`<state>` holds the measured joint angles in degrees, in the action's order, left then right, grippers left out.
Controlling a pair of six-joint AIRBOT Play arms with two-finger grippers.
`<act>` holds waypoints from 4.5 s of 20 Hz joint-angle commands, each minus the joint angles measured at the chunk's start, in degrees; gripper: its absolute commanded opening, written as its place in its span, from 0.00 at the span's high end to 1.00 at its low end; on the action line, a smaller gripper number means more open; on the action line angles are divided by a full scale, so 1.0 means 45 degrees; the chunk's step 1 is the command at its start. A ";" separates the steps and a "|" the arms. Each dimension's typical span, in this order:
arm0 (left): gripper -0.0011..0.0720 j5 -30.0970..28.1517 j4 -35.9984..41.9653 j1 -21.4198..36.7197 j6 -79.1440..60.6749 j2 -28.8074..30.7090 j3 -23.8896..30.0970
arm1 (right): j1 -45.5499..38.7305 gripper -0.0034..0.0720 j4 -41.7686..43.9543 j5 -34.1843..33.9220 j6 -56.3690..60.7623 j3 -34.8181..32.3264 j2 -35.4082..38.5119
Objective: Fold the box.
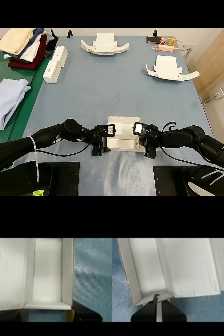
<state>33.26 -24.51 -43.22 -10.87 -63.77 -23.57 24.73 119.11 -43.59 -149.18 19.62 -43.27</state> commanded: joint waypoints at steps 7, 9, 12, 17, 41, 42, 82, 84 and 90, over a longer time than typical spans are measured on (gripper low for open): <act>0.28 -0.0024 0.0015 0.0000 0.0000 -0.0010 -0.0015 | 0.0010 0.79 0.0311 0.0063 -0.0894 0.0015 0.0005; 0.28 -0.0024 0.0015 0.0000 0.0000 -0.0010 -0.0015 | 0.0010 0.55 0.0442 0.0063 -0.1447 0.0015 0.0005; 0.28 -0.0024 0.0015 0.0000 0.0000 -0.0010 -0.0015 | 0.0010 0.64 0.0500 0.0063 -0.1768 0.0015 0.0000; 0.28 -0.0024 0.0015 0.0000 0.0000 -0.0010 -0.0015 | 0.0010 0.42 0.0860 0.0257 -0.1783 0.0015 0.0000; 0.28 -0.0024 0.0015 -0.0005 -0.0005 -0.0010 -0.0015 | -0.0024 0.95 -0.8218 -0.5095 1.4576 0.2973 0.0029; 0.28 -0.0024 0.0015 0.0000 0.0000 -0.0010 -0.0015 | -0.0068 0.95 -0.9641 -0.6042 1.6126 0.3342 0.0029; 0.28 -0.0024 0.0015 0.0000 0.0000 -0.0010 -0.0015 | -0.2521 0.44 0.0170 -0.4983 1.3367 0.2161 -0.0500; 0.28 -0.0024 0.0015 0.0000 0.0000 -0.0010 -0.0015 | -0.2521 0.44 0.0214 -0.4940 1.3367 0.2157 -0.0505; 0.28 -0.0024 0.0015 -0.0005 -0.0005 -0.0010 -0.0015 | -0.1744 0.44 0.0903 -0.4167 1.3571 0.2157 -0.1054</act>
<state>33.15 -24.45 -43.24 -10.87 -63.79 -23.57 14.90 122.28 -64.55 -88.97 29.30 -46.76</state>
